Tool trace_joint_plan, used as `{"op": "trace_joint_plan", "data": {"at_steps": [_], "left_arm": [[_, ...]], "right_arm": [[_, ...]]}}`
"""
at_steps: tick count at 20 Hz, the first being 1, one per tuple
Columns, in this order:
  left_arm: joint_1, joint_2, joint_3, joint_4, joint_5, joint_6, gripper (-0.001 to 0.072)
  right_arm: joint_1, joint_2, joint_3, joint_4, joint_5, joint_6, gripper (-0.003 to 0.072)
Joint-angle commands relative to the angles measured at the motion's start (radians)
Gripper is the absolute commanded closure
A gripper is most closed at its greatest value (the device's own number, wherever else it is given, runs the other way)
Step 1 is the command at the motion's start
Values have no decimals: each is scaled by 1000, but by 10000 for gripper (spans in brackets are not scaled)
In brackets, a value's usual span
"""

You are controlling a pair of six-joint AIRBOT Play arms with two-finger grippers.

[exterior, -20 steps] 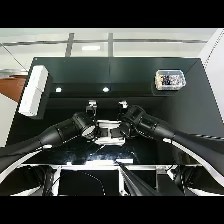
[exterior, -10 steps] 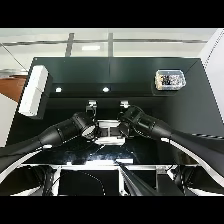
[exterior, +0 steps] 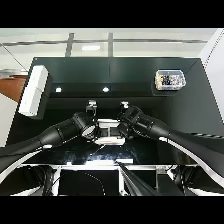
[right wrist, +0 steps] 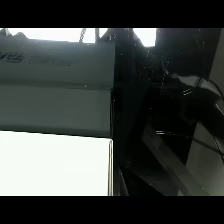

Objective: Fold the box and place the chain.

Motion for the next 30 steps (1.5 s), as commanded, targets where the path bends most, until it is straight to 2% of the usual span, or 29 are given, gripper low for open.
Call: {"op": "trace_joint_plan", "data": {"at_steps": [1, 2, 4, 5, 11, 13, 19, 20, 21, 22, 23, 24, 30], "left_arm": [[0, 0, 0, 0, 0, 0, 679], [0, 0, 0, 0, 0, 0, 679], [0, 0, 0, 0, 0, 0, 679], [0, 0, 0, 0, 0, 0, 679], [0, 0, 0, 0, -6, 0, 679], [0, 0, 0, -1, -6, 0, 679], [0, 0, 0, -3, -6, 0, 679], [0, 0, 0, -3, -6, 0, 679], [0, 0, 0, -2, -5, 0, 679], [0, 0, 0, -3, -5, 0, 679], [0, 0, 0, -3, -5, 0, 679], [0, 0, 0, -3, -6, 0, 679], [0, 0, 0, -3, -6, 0, 679]], "right_arm": [[0, -4, 0, 1, -3, 1, 471], [0, -4, 0, 6, -3, 0, 562], [0, -4, 8, 6, -6, 0, 572], [0, -4, 16, 6, -5, -1, 659], [0, -4, 40, 3, -3, -5, 655], [0, -4, 40, 3, -11, -5, 401], [0, -5, 40, 2, -46, -5, 406], [0, -6, 40, 1, -51, -5, 446], [0, -9, 40, -1, -51, -5, 447], [0, -12, 40, 0, -52, -5, 500], [1, -15, 40, 0, -53, -13, 630], [2, -18, 40, 1, -53, -20, 659], [1, -19, 40, 1, -50, -19, 649]]}}
